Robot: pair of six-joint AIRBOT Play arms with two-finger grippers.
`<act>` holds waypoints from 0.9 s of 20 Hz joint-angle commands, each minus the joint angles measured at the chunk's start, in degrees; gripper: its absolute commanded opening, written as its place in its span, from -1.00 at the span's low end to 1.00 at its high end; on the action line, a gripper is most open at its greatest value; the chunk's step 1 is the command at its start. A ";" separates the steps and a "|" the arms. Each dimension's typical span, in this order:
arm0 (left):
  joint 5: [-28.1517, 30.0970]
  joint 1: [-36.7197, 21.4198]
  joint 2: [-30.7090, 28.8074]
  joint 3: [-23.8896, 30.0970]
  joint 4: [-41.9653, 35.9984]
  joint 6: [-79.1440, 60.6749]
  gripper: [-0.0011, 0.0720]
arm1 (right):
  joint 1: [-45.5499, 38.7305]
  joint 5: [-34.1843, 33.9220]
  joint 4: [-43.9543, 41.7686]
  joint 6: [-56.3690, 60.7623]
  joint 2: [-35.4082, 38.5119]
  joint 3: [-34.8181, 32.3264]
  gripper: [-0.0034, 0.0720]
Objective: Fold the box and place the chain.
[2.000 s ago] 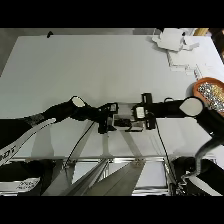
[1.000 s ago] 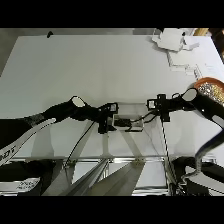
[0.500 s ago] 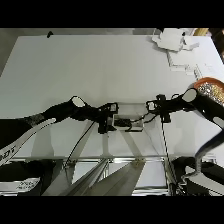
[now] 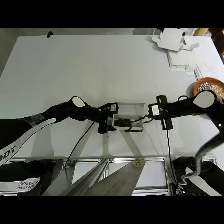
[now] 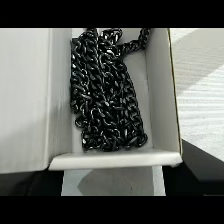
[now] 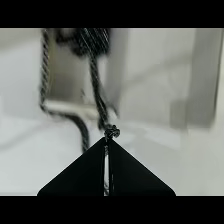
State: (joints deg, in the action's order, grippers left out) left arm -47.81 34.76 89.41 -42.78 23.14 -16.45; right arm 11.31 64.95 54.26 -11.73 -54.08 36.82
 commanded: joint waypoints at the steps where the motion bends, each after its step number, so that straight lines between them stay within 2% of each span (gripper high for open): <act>1: 0.00 -0.02 -0.04 0.02 0.02 -0.02 0.05 | 6.45 2.80 -8.79 1.20 2.16 0.02 -0.86; 6: 0.00 -0.02 -0.02 0.02 0.02 -0.02 0.05 | 13.22 -12.11 -12.13 1.49 1.51 0.02 -0.86; 10: 0.00 -0.02 -0.04 0.02 0.00 -0.02 0.05 | 13.62 -17.92 -11.82 8.41 -2.03 0.02 -0.86; 12: 0.00 -0.02 -0.04 0.02 0.02 -0.02 0.05 | 13.62 -17.35 -11.54 10.99 -4.74 0.02 -0.81; 13: 0.00 -0.02 -0.02 0.02 0.02 -0.02 0.05 | 13.62 -16.74 -10.99 12.52 -5.60 0.02 -0.61; 14: 0.00 -0.02 -0.02 0.02 0.00 -0.02 0.05 | 13.62 -15.78 -9.94 13.51 -5.79 0.02 -0.54; 18: 0.00 -0.02 -0.02 0.02 0.00 -0.02 0.05 | 13.62 -7.74 -6.93 15.32 -1.64 0.02 -0.56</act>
State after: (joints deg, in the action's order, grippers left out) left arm -47.81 34.76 89.41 -42.78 23.14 -16.45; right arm 24.84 52.51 45.34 0.67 -57.45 36.80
